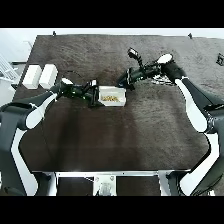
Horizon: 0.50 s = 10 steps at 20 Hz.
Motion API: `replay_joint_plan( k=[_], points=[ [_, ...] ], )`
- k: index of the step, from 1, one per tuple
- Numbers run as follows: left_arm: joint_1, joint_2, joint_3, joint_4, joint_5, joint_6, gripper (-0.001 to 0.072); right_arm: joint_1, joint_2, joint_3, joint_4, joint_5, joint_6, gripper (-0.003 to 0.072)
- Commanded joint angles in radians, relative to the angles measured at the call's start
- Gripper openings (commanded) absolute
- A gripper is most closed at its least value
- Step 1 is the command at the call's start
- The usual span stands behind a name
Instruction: Fold the box and place the chain.
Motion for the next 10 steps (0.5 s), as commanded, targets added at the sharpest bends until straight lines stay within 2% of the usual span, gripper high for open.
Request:
replay_joint_plan(
  k=[1,4,10],
  points=[
    [0.001,0.001,0.0,0.0,0.001,0.0,0.0579,0.016,0.002,-0.008,-0.004,0.056,0.022,0.0311],
    [0.001,0.001,0.0,0.0,0.0,0.0,0.0579,0.027,0.026,-0.042,-0.004,0.062,0.015,0.0291],
    [0.001,0.001,0.0,0.0,-0.001,0.0,0.0579,0.016,0.105,-0.215,0.002,-0.074,-0.036,0.029]
  ],
)
